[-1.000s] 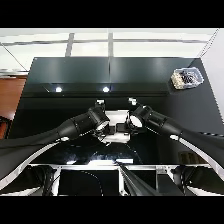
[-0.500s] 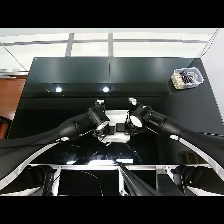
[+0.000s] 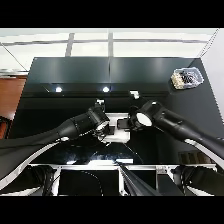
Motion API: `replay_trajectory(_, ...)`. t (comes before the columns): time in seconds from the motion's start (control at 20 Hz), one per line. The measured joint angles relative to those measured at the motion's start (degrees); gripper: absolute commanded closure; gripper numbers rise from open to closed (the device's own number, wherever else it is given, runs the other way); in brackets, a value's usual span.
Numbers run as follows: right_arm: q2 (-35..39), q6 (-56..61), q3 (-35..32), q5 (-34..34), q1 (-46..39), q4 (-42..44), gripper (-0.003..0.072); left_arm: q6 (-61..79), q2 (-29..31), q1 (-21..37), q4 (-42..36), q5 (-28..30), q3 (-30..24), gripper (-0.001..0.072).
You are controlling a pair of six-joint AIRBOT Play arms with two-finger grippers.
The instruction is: Fold the box and place the chain.
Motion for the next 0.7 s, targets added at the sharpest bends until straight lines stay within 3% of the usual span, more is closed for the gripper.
replay_trajectory(0.2,9.6,-3.2,0.3,5.4,0.0,-7.5,0.0413,0.0,0.0,0.0,0.0,0.0,0.0,0.0685)
replay_trajectory(0.4,16.2,-5.6,0.3,13.1,-3.1,-27.6,0.0413,0.0,0.0,0.0,0.0,0.0,0.0,0.0685)
replay_trajectory(0.5,17.4,-6.5,0.2,11.2,-10.0,-32.8,0.0413,0.0,0.0,0.0,-0.1,0.0,0.0,0.0685)
replay_trajectory(0.7,16.4,-7.6,0.2,-1.7,-28.5,-35.0,0.0414,0.0,0.0,0.0,-0.2,0.0,0.0,0.0685)
